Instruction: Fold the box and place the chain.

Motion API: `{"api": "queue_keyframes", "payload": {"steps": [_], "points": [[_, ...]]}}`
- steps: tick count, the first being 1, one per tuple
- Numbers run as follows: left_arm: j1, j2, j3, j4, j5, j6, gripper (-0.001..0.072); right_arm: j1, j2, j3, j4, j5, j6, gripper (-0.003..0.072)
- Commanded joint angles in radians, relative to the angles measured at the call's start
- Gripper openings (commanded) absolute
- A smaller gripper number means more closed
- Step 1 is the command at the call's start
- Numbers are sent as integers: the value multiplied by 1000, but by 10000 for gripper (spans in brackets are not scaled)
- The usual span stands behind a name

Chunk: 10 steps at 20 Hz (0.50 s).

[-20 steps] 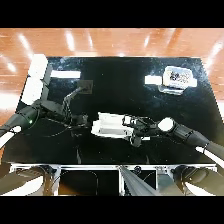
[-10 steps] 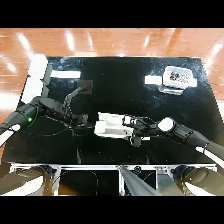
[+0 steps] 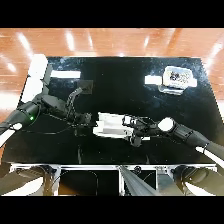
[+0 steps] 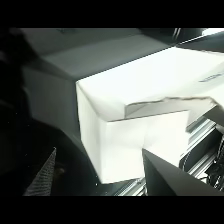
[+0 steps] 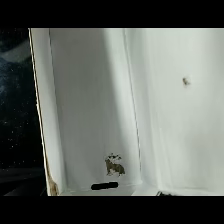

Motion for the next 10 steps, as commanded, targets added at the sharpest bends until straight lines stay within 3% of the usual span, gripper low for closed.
{"api": "queue_keyframes", "payload": {"steps": [1, 10], "points": [[-12, 1, 11, -1, -3, 0, 644, 1, 1, 0, 0, 0, 0, 538], [-127, 1, 13, 12, -133, -39, 643, 1, 1, 0, 0, 0, 0, 538]]}}
